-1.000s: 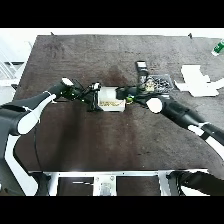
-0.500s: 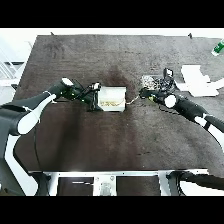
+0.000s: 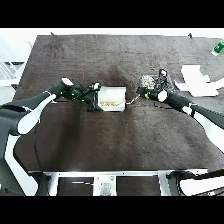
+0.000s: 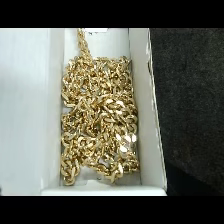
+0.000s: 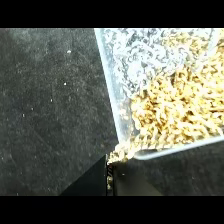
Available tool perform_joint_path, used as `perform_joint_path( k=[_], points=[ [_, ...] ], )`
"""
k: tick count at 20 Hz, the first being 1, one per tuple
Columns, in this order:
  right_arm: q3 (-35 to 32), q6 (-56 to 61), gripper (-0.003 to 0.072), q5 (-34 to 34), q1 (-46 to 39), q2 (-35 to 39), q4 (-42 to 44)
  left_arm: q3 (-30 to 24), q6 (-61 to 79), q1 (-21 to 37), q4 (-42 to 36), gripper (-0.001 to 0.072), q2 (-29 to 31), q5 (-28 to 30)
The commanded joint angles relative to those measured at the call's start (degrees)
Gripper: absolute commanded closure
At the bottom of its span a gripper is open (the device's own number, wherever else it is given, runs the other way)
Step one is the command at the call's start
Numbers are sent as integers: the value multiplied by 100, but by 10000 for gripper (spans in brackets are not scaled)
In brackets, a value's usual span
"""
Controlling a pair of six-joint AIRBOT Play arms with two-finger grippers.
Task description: Fold the box and place the chain.
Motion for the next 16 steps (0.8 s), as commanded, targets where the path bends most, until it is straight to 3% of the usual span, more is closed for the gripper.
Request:
perform_joint_path(
  k=[1, 4, 12, 16],
  points=[
    [133, -9, 679, 28, 33, -50, 164, 7, 0, 4, 2, 167, 2, 0],
    [72, -81, 679, 52, 197, 651, 160, 4, 0, 4, 2, 167, 2, -2],
    [28, -699, 680, 435, 1067, 3550, -33, 7, 0, 4, 2, 167, 2, 0],
    [90, -697, 680, 326, 1668, 4225, -33, 7, 0, 4, 2, 167, 2, 0]
  ],
)
